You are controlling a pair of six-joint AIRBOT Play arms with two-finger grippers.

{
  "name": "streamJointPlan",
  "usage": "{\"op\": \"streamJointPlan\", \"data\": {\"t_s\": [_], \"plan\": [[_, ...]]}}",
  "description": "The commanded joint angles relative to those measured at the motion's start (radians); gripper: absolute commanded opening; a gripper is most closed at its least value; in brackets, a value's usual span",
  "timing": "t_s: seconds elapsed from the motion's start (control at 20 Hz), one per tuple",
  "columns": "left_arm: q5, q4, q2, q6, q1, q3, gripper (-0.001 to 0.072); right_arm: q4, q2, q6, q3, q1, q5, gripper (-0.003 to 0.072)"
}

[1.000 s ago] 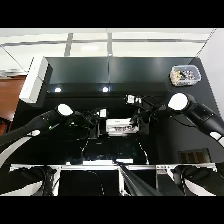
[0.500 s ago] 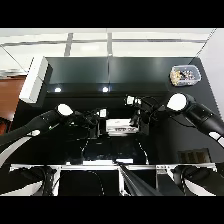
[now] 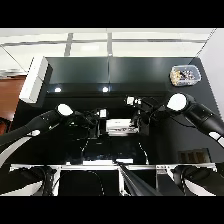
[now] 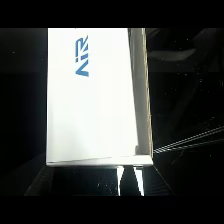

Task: Fold the box and place the chain.

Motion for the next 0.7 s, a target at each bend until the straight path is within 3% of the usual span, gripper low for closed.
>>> {"op": "streamJointPlan", "data": {"t_s": [0.0, 0.65], "plan": [[0.000, 0.000, -0.001, -0.001, 0.000, 0.000, 0.0405, -0.005, 0.000, 0.004, 0.000, 0.000, 0.007, 0.0152], [0.000, 0.000, -0.001, -0.001, 0.000, 0.000, 0.0404, -0.002, -0.007, 0.023, -0.016, 0.000, 0.023, 0.0151]]}}
